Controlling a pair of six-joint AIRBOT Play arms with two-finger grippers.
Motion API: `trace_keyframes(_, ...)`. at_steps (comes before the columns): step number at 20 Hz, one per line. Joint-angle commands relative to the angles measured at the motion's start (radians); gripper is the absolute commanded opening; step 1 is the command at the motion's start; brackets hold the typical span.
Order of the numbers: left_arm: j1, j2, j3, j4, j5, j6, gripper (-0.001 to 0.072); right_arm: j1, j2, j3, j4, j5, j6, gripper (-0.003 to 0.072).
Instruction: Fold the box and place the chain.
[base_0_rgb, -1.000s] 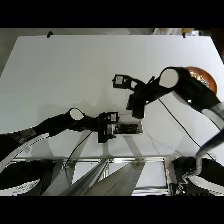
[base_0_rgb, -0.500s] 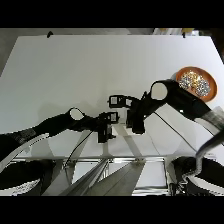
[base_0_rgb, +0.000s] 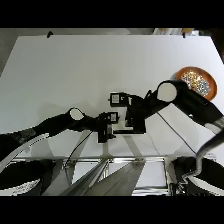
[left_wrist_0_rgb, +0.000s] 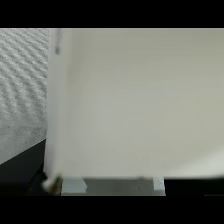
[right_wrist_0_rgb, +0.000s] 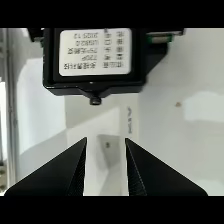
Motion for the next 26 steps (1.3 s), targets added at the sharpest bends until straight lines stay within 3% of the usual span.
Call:
trace_keyframes(1,0.0,0.0,0.0,0.0,0.0,0.0,0.0205,-0.021,0.087,0.0,-0.012,-0.02,-0.011,0.0271)
trace_keyframes(5,0.0,0.0,0.0,0.0,0.0,0.0,0.0205,-0.04,0.097,0.0,-0.005,-0.027,-0.018,0.0272)
trace_keyframes(14,0.0,0.0,0.0,0.0,0.0,0.0,0.0205,0.027,-0.087,0.0,0.043,-0.055,-0.047,0.0273)
trace_keyframes(22,0.0,0.0,0.0,0.0,0.0,0.0,0.0205,0.028,-0.105,-0.027,0.023,-0.048,-0.043,0.0272)
trace_keyframes(26,0.0,0.0,0.0,0.0,0.0,0.0,0.0205,0.036,-0.094,-0.036,0.006,-0.058,-0.043,0.0181)
